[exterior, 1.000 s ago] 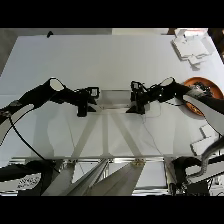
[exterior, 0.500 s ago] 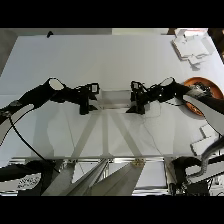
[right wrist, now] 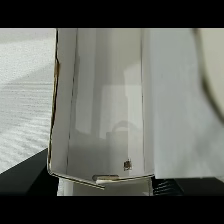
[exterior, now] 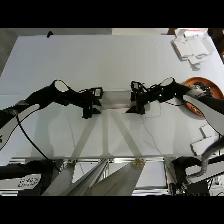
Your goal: Fold the box and place the chain.
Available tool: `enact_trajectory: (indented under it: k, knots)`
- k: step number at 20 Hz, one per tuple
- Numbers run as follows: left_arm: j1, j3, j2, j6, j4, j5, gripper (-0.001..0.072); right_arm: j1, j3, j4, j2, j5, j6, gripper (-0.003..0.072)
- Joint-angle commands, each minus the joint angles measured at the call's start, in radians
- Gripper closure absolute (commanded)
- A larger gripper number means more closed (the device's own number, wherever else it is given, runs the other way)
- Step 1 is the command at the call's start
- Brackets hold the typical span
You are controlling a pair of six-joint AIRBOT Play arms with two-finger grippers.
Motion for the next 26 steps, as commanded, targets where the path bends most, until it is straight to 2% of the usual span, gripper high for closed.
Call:
enact_trajectory:
  k: [1, 7, 13, 17, 18, 20, 22, 26]
  knots:
    - [-0.010, 0.000, -0.026, 0.012, -0.010, 0.044, 0.0394, 0.000, 0.001, 0.000, -0.001, 0.000, 0.000, 0.0242]
    - [-0.010, 0.000, -0.011, 0.012, -0.006, 0.119, 0.0394, 0.000, 0.001, 0.000, -0.001, 0.000, 0.000, 0.0242]
    - [-0.010, 0.000, 0.007, 0.012, 0.000, 0.111, 0.0394, 0.000, 0.001, 0.000, -0.001, 0.000, 0.000, 0.0242]
    - [-0.010, 0.000, 0.007, 0.012, -0.001, 0.038, 0.0396, 0.000, 0.001, 0.000, -0.001, 0.000, 0.000, 0.0242]
    - [-0.010, 0.000, 0.007, 0.012, -0.001, 0.028, 0.0407, 0.000, 0.001, 0.000, -0.001, 0.000, 0.000, 0.0242]
    - [-0.010, 0.000, 0.007, 0.013, -0.001, 0.028, 0.0558, 0.000, 0.001, 0.000, -0.001, 0.000, 0.000, 0.0242]
    - [-0.010, 0.000, 0.007, 0.013, -0.005, 0.031, 0.0625, 0.000, 0.001, 0.000, -0.001, 0.000, 0.000, 0.0242]
    - [-0.010, 0.000, 0.007, 0.013, -0.055, 0.079, 0.0628, 0.000, 0.001, 0.000, -0.001, 0.000, 0.000, 0.0242]
